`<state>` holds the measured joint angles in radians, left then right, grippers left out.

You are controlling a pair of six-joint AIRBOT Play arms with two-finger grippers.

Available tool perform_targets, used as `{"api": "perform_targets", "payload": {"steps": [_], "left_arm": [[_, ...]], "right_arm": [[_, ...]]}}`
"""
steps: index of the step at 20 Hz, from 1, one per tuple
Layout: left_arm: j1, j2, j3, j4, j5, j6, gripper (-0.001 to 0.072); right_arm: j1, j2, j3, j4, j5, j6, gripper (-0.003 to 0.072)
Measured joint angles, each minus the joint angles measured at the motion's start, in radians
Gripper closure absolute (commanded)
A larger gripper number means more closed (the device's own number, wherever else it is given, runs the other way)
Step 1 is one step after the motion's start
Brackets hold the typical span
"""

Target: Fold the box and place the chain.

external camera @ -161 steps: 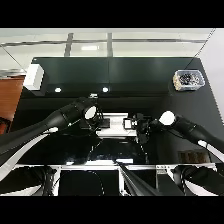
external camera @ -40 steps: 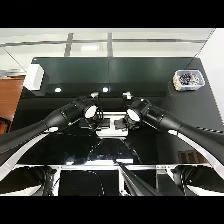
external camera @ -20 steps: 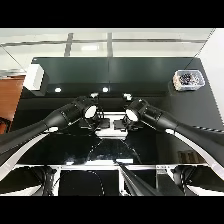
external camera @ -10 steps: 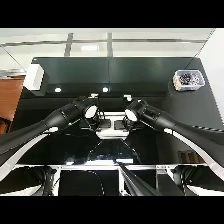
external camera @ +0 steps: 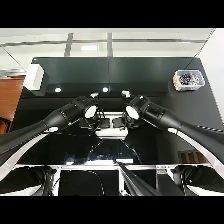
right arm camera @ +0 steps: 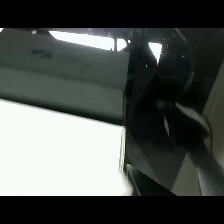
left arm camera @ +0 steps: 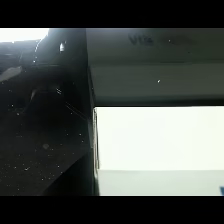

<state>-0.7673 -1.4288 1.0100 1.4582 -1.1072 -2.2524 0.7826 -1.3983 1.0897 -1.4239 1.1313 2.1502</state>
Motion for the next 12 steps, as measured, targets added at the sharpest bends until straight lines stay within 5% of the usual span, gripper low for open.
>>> {"api": "perform_targets", "payload": {"steps": [4,9,10,11,12], "left_arm": [[0.0,0.0,0.0,0.0,0.0,-0.002,0.0683],[0.0,0.0,0.0,-0.001,-0.001,-0.002,0.0683],[0.0,0.0,0.0,-0.001,0.0,-0.002,0.0683],[0.0,0.0,0.0,-0.001,0.0,-0.002,0.0683],[0.0,0.0,0.0,-0.001,0.001,-0.002,0.0683]], "right_arm": [[-0.027,0.165,0.04,-0.081,0.093,-0.065,0.0333],[-0.146,0.341,0.044,-0.457,0.144,-0.097,0.0332],[-0.194,0.351,0.034,-0.52,0.12,-0.1,0.0281],[-0.254,0.354,0.023,-0.571,0.073,-0.101,0.0025],[-0.32,0.348,0.013,-0.603,0.015,-0.101,-0.0028]]}}
